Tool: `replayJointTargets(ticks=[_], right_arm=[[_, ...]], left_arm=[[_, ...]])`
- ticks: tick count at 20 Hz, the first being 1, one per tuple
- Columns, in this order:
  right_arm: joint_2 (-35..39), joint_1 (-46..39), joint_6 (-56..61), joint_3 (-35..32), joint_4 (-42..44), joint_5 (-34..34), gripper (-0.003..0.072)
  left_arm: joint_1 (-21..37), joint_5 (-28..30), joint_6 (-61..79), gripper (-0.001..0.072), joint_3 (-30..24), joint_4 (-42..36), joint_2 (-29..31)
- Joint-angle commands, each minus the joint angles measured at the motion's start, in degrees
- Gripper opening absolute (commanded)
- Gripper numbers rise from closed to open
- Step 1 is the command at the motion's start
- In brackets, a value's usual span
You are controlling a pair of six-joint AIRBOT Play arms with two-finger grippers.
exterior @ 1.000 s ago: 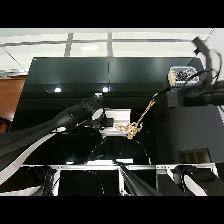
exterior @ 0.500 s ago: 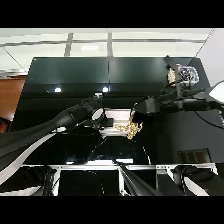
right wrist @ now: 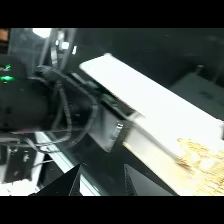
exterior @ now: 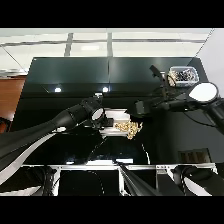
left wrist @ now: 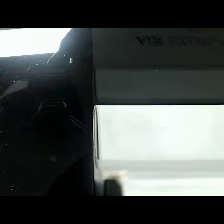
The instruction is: Fold the box and place the chain.
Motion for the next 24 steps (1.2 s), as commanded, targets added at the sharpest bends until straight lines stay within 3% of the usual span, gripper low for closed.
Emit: replayJointTargets(ticks=[1, 3, 4, 5, 6, 9, 11, 13, 19, 24], right_arm=[[2.5, -7.1, -5.8, -0.1, -5.5, 7.0, 0.0324], [5.8, -9.1, -12.6, -2.4, -11.6, 9.9, 0.0326], [6.9, -9.2, -14.4, -4.9, -14.4, 9.8, 0.0418], [7.2, -9.1, -14.6, -7.7, -16.6, 8.6, 0.0692], [7.1, -9.1, -16.0, -10.9, -18.2, 5.6, 0.0716], [7.1, -8.0, -32.0, -19.0, -18.5, -7.0, 0.0716], [7.1, -5.3, -49.9, -22.6, -18.5, -14.0, 0.0715], [5.8, -2.6, -62.7, -23.4, -17.1, -16.2, 0.0714], [-1.2, 0.9, -77.3, -23.4, -6.6, -19.3, 0.0715], [-3.4, 2.6, -85.0, -23.4, -7.0, -20.7, 0.0715]], left_arm=[[0.0, 0.0, 0.0, 0.0029, 0.0, 0.0, 0.0], [0.0, 0.0, 0.0, 0.003, 0.0, 0.0, 0.0], [0.0, 0.0, 0.0, 0.003, 0.0, 0.0, 0.0], [0.0, 0.0, 0.0, 0.003, 0.0, 0.0, 0.0], [0.0, 0.0, 0.0, 0.003, 0.0, 0.0, 0.0], [0.0, 0.0, 0.0, 0.003, 0.0, 0.0, 0.0], [0.0, 0.0, 0.0, 0.003, 0.0, 0.0, 0.0], [0.0, 0.0, 0.0, 0.0029, 0.0, 0.0, 0.0], [0.0, 0.0, 0.0, 0.003, 0.0, 0.0, 0.0], [0.0, 0.0, 0.0, 0.003, 0.0, 0.0, 0.0]])
